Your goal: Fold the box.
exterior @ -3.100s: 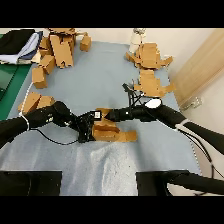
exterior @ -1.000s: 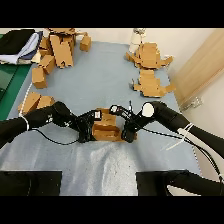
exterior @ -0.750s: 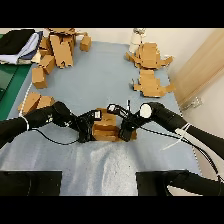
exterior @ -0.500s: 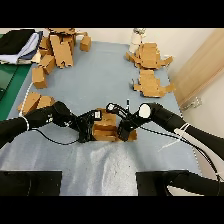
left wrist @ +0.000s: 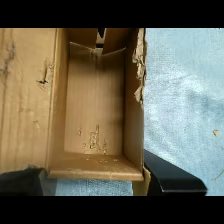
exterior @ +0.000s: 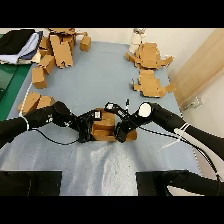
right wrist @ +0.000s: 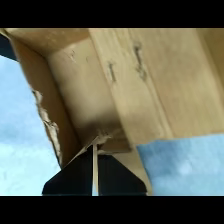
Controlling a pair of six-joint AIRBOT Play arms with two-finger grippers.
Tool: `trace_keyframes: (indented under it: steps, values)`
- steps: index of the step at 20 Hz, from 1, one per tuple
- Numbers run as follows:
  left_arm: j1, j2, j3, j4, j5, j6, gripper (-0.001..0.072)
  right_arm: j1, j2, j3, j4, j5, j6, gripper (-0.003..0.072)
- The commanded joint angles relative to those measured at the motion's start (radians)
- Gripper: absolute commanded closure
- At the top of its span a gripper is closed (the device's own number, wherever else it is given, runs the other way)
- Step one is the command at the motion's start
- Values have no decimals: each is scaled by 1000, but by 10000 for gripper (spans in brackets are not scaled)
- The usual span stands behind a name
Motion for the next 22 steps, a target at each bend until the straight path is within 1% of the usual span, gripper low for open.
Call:
trace_keyframes:
  steps: [1,2,3,4,7,8,9,11,14,16,18,19,21,22]
  values:
    - [1,0,0,0,0,0,110,0,0,0,38,-6,-16,641]
    - [1,0,0,0,0,0,110,0,0,-1,39,-5,-16,616]
    - [1,0,0,0,0,0,110,0,0,-3,40,-5,-16,547]
    - [1,0,0,0,0,0,110,0,0,-10,40,-3,-16,514]
    - [1,0,0,0,0,0,110,0,0,-42,50,-4,-17,504]
    - [1,0,0,0,0,0,110,0,0,-53,55,-4,-16,436]
    - [1,0,0,0,0,0,110,0,0,-60,60,-5,-20,407]
    - [1,0,0,0,0,0,110,0,0,-63,87,-5,-42,376]
    - [1,0,0,0,0,0,110,0,0,-63,105,-21,-65,380]
    - [1,0,0,0,0,0,110,0,0,-63,102,-47,-66,502]
    - [1,0,0,0,0,0,110,0,0,-63,97,-70,-72,508]
    - [1,0,0,0,0,0,110,0,0,-63,98,-82,-73,527]
    - [1,0,0,0,0,0,110,0,0,-63,98,-90,-87,507]
    - [1,0,0,0,0,0,110,0,0,-63,98,-90,-87,377]
